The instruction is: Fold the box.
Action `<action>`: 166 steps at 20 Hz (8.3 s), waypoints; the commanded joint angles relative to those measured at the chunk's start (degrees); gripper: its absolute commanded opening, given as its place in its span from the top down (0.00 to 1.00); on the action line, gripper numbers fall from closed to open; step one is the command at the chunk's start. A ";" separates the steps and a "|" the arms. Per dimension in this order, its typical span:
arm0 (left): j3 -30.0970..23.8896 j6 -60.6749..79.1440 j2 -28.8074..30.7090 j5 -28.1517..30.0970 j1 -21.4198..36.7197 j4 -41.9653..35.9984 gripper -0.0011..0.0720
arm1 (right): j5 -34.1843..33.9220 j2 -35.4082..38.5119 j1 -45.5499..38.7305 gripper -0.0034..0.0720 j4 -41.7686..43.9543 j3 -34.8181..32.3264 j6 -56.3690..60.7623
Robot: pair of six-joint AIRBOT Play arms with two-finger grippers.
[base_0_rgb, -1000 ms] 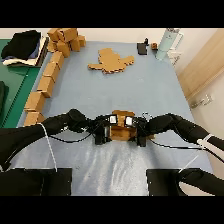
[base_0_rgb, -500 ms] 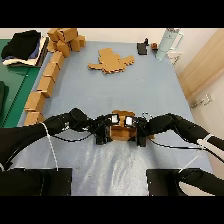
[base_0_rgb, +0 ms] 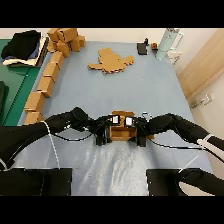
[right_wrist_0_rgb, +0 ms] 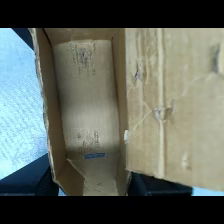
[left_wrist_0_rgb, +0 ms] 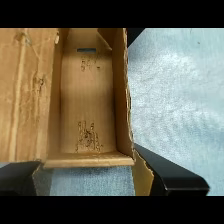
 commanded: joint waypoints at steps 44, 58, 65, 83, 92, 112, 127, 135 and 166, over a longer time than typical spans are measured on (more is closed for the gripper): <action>0.50 -1.86 -0.39 0.83 0.02 0.87 0.23 | 0.96 0.20 -0.02 0.00 1.51 0.15 0.09; 0.50 -1.84 -0.39 0.85 0.00 0.87 0.23 | -23.58 16.13 -3.39 0.01 -6.73 0.11 15.52; 0.50 -1.84 -0.39 0.85 0.02 0.87 0.23 | -25.92 20.70 -3.10 0.79 3.67 -0.42 64.30; 0.50 -1.84 -0.39 0.85 0.02 0.87 0.23 | -2.40 -8.07 -0.26 0.95 5.42 15.76 73.94; 0.50 -1.84 -0.39 0.85 0.02 0.87 0.23 | -1.92 -13.55 -0.24 0.95 3.08 15.96 71.97; 0.50 -1.84 -0.39 0.87 0.02 0.87 0.23 | -26.80 18.40 -0.22 0.95 -2.93 4.52 51.67; 0.50 -1.84 -0.39 0.85 0.02 0.87 0.23 | -6.43 16.20 -0.24 0.13 -17.59 0.76 22.75; 0.50 -1.84 -0.39 0.85 0.02 0.87 0.23 | -2.97 11.13 -0.24 0.37 -9.53 0.42 17.00; 0.50 -1.84 -0.39 0.85 0.02 0.90 0.23 | -17.20 18.53 3.21 0.95 -41.48 4.37 63.91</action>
